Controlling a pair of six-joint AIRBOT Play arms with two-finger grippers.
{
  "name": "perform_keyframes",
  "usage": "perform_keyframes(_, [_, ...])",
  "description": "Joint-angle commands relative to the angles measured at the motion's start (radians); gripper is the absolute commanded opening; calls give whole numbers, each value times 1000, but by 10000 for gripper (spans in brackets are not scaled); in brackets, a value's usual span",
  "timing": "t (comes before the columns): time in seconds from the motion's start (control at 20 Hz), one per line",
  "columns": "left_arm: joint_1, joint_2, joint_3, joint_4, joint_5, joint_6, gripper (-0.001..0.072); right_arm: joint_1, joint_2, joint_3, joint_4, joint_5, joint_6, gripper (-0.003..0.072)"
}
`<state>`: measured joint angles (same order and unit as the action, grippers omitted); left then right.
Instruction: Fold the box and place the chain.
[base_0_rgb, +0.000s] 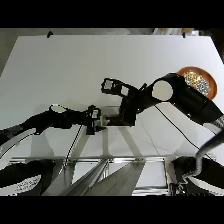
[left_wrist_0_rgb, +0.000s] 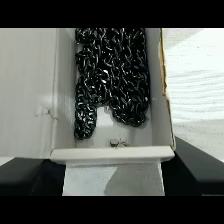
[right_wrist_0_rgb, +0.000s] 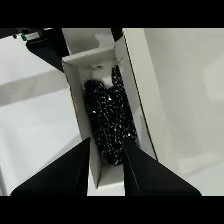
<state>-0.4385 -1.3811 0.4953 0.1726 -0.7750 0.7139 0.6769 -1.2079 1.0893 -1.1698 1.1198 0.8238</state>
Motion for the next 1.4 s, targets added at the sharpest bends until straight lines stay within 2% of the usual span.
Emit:
perform_keyframes(0.0, [0,1,1,0,0,0,138,6,1,-2,-34,29,35,226])
perform_keyframes(0.3, [0,1,1,0,0,0,138,6,1,-2,30,-41,36,222])
perform_keyframes(0.75, [0,1,1,0,0,0,138,6,1,-1,22,-64,32,221])
perform_keyframes(0.9, [0,1,1,0,0,0,138,6,14,53,-13,-35,32,222])
perform_keyframes(1.0, [0,1,1,0,0,0,138,6,31,121,-35,-74,26,222])
perform_keyframes(1.1, [0,1,1,0,0,0,138,6,31,154,-32,-185,-31,217])
perform_keyframes(1.15, [0,1,1,0,0,0,138,-13,20,154,-3,-232,-52,202])
perform_keyframes(1.2, [0,1,1,0,0,0,138,-33,-1,154,18,-243,-74,123])
perform_keyframes(1.25, [0,1,1,0,0,0,138,-51,-34,154,19,-240,-76,91])
perform_keyframes(1.35, [0,1,1,0,0,0,138,-80,-109,153,18,-192,-76,74])
